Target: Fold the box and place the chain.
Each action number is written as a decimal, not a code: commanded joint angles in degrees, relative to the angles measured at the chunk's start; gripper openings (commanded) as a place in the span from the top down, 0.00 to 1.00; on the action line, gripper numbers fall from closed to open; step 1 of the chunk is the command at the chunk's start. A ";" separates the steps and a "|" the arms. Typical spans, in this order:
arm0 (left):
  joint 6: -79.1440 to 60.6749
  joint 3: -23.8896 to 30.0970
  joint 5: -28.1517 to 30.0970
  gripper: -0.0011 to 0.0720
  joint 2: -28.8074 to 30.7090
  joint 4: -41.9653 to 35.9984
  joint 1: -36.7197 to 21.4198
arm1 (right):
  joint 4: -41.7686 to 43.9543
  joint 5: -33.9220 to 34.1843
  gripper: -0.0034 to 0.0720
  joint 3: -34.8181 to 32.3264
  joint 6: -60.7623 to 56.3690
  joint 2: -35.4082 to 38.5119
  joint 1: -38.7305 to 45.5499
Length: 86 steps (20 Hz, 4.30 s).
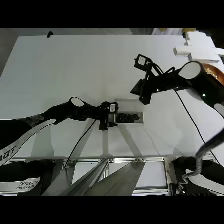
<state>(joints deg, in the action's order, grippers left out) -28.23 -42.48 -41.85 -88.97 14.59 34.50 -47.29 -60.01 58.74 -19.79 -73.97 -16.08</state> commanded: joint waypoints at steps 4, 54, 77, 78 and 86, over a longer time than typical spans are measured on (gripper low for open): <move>-0.02 -0.02 0.02 0.89 0.00 0.02 0.00 | -0.59 -6.88 0.71 0.50 -1.20 -3.87 -2.82; -0.02 -0.02 0.02 0.89 0.00 0.02 0.00 | -12.87 6.38 0.87 -11.50 2.01 6.29 -13.38; -0.02 -0.02 0.02 0.89 0.00 0.02 0.00 | -13.09 5.73 0.83 -13.22 1.62 8.35 -13.38; -0.02 -0.02 0.02 0.89 0.00 0.02 0.00 | -13.09 5.73 0.86 -13.22 1.60 8.35 -13.38; -0.02 -0.02 0.02 0.89 0.00 0.02 0.00 | -13.00 5.79 0.93 -13.22 0.39 8.37 -13.35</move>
<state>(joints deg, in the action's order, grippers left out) -28.21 -42.48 -41.80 -88.99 14.55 34.57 -60.05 -54.35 45.56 -18.33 -65.63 -29.45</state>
